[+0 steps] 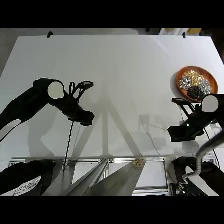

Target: Fold the box and place the chain.

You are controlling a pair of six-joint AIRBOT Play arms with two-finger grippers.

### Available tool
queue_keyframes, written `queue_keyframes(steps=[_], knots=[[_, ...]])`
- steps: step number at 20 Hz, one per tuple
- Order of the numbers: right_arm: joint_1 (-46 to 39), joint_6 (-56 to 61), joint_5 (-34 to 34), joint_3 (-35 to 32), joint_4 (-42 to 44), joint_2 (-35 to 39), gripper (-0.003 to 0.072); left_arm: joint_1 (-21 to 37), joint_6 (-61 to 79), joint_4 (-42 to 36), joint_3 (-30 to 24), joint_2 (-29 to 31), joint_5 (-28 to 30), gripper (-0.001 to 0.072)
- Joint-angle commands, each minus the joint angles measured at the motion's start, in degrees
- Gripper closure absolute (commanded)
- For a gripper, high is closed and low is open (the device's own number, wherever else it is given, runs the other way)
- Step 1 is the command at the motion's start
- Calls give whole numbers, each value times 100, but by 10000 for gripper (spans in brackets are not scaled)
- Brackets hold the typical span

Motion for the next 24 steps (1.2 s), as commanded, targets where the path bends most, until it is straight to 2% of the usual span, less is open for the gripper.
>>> queue_keyframes(steps=[1,7,9,11,12,13,14,17,20,21,22,24], knots=[[-2,-345,0,-2,-48,4,465,-2,0,2,-2,0,2,295],[-2,-354,-33,-2,-46,4,468,-2,0,0,-2,0,2,295],[-2,-354,-684,-2,-129,2,468,-2,0,0,-2,0,2,295],[-2,-372,-868,-2,-258,2,470,-2,0,0,-2,2,2,295],[-4,-516,-1117,-2,-498,2,540,-2,0,0,-2,0,2,295],[-9,-551,-1311,2,-872,0,671,-2,0,2,-2,0,0,295],[-28,-549,-1473,28,-1250,-4,669,-2,0,2,-2,0,4,295],[-671,-734,-1475,343,-2057,-28,669,-2,0,2,-2,2,7,295],[-1823,-807,-2111,881,-2542,-85,665,-2,0,0,-2,2,4,295],[-2238,-881,-2216,1093,-2712,-144,623,-2,0,0,-2,0,2,295],[-2669,-892,-2240,1325,-2785,-251,492,-2,0,0,-2,0,0,295],[-3335,-885,-2229,1661,-2691,-557,368,-2,0,2,-2,0,2,295]])
